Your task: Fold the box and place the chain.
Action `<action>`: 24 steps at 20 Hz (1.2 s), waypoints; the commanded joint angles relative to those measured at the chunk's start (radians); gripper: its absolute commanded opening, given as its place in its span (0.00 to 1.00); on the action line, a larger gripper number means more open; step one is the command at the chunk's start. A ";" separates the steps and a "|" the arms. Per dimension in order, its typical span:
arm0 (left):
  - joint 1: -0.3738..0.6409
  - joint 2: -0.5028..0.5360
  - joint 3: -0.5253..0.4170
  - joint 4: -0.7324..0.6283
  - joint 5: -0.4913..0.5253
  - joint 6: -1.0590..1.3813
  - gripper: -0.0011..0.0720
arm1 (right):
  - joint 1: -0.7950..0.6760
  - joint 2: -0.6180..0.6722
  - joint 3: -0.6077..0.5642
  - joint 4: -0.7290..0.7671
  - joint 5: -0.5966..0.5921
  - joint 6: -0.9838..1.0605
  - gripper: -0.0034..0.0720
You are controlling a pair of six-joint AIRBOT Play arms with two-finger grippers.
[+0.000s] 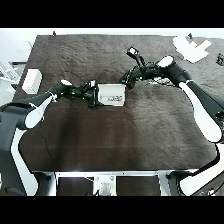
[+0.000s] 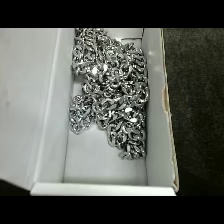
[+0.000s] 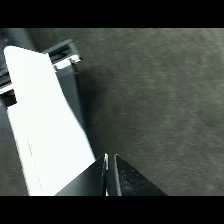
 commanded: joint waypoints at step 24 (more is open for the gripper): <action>0.000 0.000 0.000 0.000 0.000 0.000 0.58 | 0.048 -0.012 -0.053 0.071 0.098 -0.236 0.56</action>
